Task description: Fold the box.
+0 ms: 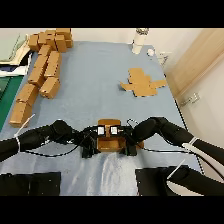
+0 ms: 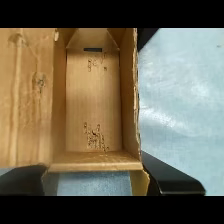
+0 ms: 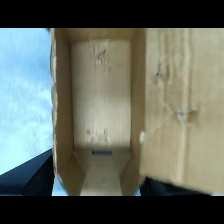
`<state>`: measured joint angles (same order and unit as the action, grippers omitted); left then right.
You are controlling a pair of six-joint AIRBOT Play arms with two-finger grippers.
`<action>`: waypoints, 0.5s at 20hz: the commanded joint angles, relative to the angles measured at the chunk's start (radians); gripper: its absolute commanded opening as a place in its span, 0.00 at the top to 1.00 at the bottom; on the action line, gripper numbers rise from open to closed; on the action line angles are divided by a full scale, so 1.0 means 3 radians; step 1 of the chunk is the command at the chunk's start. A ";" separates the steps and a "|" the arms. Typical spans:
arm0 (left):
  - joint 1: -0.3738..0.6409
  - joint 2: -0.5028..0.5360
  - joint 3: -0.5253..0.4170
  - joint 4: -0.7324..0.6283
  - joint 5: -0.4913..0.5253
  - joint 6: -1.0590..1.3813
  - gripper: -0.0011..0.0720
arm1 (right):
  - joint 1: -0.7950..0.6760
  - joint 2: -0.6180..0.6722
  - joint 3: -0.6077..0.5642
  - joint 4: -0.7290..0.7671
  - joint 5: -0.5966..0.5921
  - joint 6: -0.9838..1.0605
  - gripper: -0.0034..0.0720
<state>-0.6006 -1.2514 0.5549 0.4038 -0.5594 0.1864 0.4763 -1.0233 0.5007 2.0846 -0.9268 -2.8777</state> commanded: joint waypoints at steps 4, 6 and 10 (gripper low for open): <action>0.0006 -0.0001 0.0003 0.0003 0.0024 -0.0003 0.26 | -0.0005 0.0593 0.0037 -0.1091 -0.0263 0.0930 0.00; 0.0006 -0.0001 0.0003 0.0003 0.0024 -0.0003 0.26 | -0.0005 0.0805 0.0038 -0.1375 -0.0262 0.1017 0.00; 0.0006 -0.0001 0.0003 0.0001 0.0024 -0.0003 0.26 | -0.0004 0.1172 0.0037 -0.1292 -0.0670 0.1774 0.01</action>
<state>-0.5987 -1.2514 0.5549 0.4038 -0.5518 0.1856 0.4747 -0.7483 0.5110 1.7294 -1.0363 -2.5336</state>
